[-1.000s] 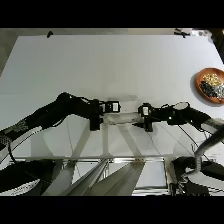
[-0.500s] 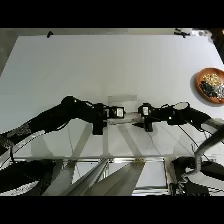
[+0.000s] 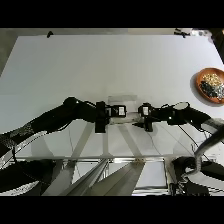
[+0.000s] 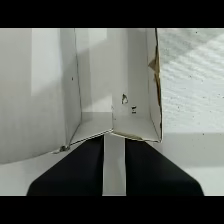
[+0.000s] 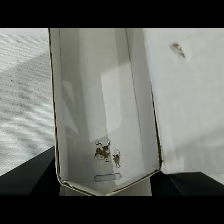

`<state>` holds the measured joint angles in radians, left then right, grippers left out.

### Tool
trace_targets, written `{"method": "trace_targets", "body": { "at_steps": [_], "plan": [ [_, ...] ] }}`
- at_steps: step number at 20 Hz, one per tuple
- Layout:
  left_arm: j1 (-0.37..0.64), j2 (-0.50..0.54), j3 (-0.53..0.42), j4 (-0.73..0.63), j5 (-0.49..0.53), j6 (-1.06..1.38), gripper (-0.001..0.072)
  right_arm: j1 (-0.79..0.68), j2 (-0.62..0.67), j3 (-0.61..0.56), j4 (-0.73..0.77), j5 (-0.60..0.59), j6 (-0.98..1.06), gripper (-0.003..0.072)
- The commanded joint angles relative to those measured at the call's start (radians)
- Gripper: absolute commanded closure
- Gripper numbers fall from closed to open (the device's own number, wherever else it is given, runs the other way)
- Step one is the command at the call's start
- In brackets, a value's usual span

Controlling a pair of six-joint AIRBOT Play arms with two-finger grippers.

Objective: Fold the box and place the chain.

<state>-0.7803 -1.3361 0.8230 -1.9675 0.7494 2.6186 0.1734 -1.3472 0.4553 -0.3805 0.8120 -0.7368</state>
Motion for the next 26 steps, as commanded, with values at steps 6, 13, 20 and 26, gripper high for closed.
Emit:
{"method": "trace_targets", "body": {
  "at_steps": [6, 13, 20, 26],
  "plan": [
    [-0.026, -0.031, 0.000, -0.060, -0.069, 0.000, 0.0546, 0.000, 0.000, 0.001, 0.000, 0.001, 0.000, 0.0280],
    [-0.050, -0.074, 0.000, -0.051, -0.097, -0.027, 0.0368, 0.000, 0.000, 0.001, 0.000, 0.001, 0.000, 0.0280],
    [-0.050, -0.076, 0.000, -0.052, -0.104, -0.027, 0.0212, 0.000, 0.000, 0.001, 0.000, 0.001, 0.000, 0.0280],
    [-0.050, -0.072, 0.000, -0.057, -0.102, -0.073, 0.0413, 0.000, 0.000, 0.001, 0.000, 0.001, 0.000, 0.0280]
  ]
}}
